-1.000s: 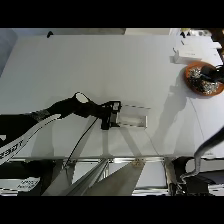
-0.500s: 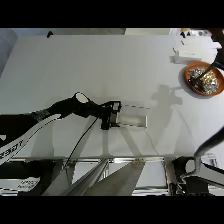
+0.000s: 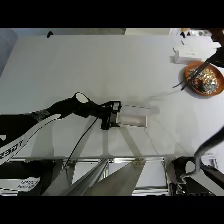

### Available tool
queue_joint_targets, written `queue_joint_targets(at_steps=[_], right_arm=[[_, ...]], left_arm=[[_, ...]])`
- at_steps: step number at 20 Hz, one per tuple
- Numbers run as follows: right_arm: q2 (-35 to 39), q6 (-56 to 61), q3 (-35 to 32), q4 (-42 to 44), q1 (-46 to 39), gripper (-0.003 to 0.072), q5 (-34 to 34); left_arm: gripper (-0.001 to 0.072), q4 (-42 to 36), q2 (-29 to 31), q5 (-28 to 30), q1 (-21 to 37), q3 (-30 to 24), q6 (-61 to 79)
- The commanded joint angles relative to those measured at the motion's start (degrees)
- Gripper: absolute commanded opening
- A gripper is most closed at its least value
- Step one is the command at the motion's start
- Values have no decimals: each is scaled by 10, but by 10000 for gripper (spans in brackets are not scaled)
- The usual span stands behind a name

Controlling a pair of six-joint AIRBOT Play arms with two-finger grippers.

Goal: Fold the box and place the chain.

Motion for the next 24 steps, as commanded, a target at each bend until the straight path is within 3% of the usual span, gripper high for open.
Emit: queue_joint_targets(at_steps=[1,8,12,16,21,24], right_arm=[[37,-4,0,13,15,16,66],[141,-17,-5,104,16,16,123],[190,-19,-34,121,97,17,134],[204,-24,-52,110,183,16,139],[205,-18,-58,104,205,16,139],[212,-18,-101,104,238,16,131]], left_arm=[[363,0,0,0,0,0,0],[363,0,0,0,0,0,0],[363,0,0,0,0,0,0],[363,0,0,0,0,0,0],[363,0,0,0,0,0,0],[363,0,0,0,0,0,0]])
